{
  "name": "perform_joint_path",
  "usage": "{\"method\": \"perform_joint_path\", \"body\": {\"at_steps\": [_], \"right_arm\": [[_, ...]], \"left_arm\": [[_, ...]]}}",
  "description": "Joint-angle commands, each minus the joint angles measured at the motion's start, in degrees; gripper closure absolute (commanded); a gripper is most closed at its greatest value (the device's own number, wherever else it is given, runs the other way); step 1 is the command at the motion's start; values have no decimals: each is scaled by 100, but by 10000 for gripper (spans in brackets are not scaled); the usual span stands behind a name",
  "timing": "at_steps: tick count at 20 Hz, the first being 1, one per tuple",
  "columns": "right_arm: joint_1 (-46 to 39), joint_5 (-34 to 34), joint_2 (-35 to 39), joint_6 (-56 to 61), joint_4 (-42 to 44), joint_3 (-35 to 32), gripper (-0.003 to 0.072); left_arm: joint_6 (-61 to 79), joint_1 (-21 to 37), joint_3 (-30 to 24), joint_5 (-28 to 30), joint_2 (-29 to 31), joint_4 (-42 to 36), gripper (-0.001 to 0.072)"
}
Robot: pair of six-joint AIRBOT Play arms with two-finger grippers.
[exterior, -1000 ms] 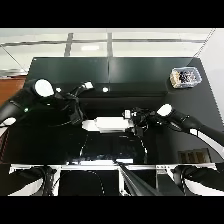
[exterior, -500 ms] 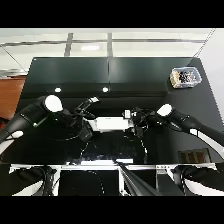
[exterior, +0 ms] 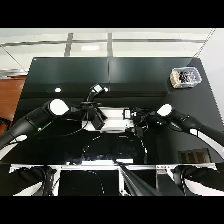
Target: Fold the box and place the chain.
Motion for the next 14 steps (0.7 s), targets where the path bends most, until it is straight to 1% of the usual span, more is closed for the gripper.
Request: {"method": "perform_joint_path", "body": {"at_steps": [1,3,5,8,11,13,14], "right_arm": [[2,2,-4,0,0,2,286],[2,2,-4,0,0,2,286],[2,0,-4,0,0,2,286],[2,2,-4,0,0,2,286],[2,0,-4,0,0,2,286],[2,2,-4,0,0,2,286],[2,2,-4,0,0,2,286]], "left_arm": [[59,2,7,837,-4,-48,680],[57,2,7,1220,-61,98,680],[48,2,7,1355,-214,275,680],[4,2,7,1228,-529,269,680],[-125,-2,7,981,-822,227,680],[-120,-2,7,752,-960,229,680],[-116,-2,7,743,-975,275,680]]}}
